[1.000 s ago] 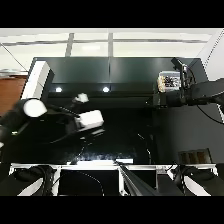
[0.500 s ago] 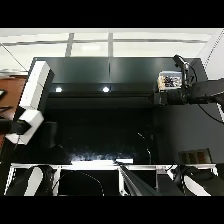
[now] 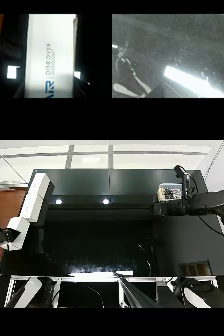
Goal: Fold the box and place the chain.
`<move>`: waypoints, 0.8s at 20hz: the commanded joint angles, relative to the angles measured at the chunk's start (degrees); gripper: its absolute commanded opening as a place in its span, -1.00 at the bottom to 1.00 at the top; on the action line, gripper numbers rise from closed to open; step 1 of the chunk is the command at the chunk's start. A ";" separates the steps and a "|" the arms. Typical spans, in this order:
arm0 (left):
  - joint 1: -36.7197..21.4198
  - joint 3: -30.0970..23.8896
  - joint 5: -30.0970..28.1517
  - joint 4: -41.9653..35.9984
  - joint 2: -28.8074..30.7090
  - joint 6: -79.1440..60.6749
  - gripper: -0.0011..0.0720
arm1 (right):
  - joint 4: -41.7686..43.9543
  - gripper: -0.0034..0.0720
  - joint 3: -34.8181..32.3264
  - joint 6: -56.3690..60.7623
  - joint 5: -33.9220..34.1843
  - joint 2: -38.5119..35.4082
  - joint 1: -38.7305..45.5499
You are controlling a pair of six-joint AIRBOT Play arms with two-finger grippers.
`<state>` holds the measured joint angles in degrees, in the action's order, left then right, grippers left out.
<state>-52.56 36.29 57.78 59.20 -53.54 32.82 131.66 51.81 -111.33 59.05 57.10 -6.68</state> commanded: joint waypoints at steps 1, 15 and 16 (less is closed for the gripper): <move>1.09 -0.02 -5.27 -5.79 -5.38 -10.67 -0.51 | 0.31 -0.84 0.07 1.60 -0.33 -0.04 0.02; 4.04 0.17 -6.47 -7.28 -11.58 -12.63 1.00 | 0.26 -0.84 0.04 4.85 -0.35 -0.04 0.00; 4.02 0.28 -4.63 -7.45 -11.04 -12.66 1.00 | 0.26 -0.84 0.04 4.85 -0.33 -0.04 0.00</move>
<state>-48.53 36.38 50.24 52.49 -64.82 19.90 131.90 51.81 -106.67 58.72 57.10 -6.68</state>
